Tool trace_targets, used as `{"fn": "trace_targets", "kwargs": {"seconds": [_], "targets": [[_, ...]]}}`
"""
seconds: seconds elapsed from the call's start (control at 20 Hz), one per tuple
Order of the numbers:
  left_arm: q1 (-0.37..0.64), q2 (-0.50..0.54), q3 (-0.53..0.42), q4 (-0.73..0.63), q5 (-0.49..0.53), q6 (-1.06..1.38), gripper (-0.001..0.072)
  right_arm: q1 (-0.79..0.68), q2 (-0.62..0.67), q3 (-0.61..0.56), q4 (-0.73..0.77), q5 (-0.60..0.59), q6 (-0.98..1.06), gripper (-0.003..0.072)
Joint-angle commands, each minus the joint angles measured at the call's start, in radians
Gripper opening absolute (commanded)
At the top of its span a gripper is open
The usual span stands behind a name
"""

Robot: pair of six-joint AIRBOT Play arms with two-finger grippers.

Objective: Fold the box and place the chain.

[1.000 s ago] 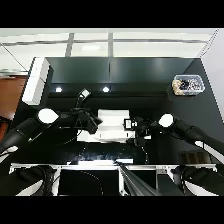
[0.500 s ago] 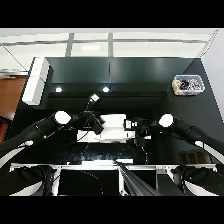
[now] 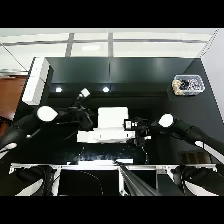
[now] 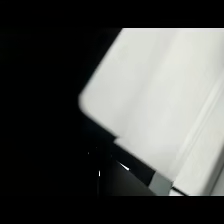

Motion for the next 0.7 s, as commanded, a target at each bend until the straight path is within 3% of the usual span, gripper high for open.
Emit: {"fn": "trace_targets", "kwargs": {"seconds": [0.0, 0.1, 0.15, 0.2, 0.4, 0.65], "targets": [[0.161, 0.101, 0.002, 0.180, -0.180, -0.001, 0.0073, 0.001, -0.001, 0.000, 0.001, 0.000, 0.002, 0.0130], [0.211, 0.083, -0.003, 0.183, -0.276, 0.115, 0.0627, 0.001, -0.001, 0.000, 0.001, 0.000, 0.002, 0.0130], [0.207, 0.067, -0.010, 0.196, -0.358, 0.314, 0.0697, 0.001, -0.001, 0.000, 0.001, 0.000, 0.002, 0.0130], [0.195, 0.052, -0.021, 0.190, -0.414, 0.476, 0.0695, 0.001, -0.001, 0.000, 0.001, 0.000, 0.002, 0.0130], [0.119, -0.026, -0.058, -0.040, -0.396, 0.651, 0.0695, 0.001, -0.001, 0.000, 0.000, 0.000, 0.002, 0.0130], [0.009, -0.115, -0.060, -0.064, -0.319, 0.649, 0.0690, 0.001, -0.001, 0.000, 0.000, 0.000, 0.002, 0.0130]]}}
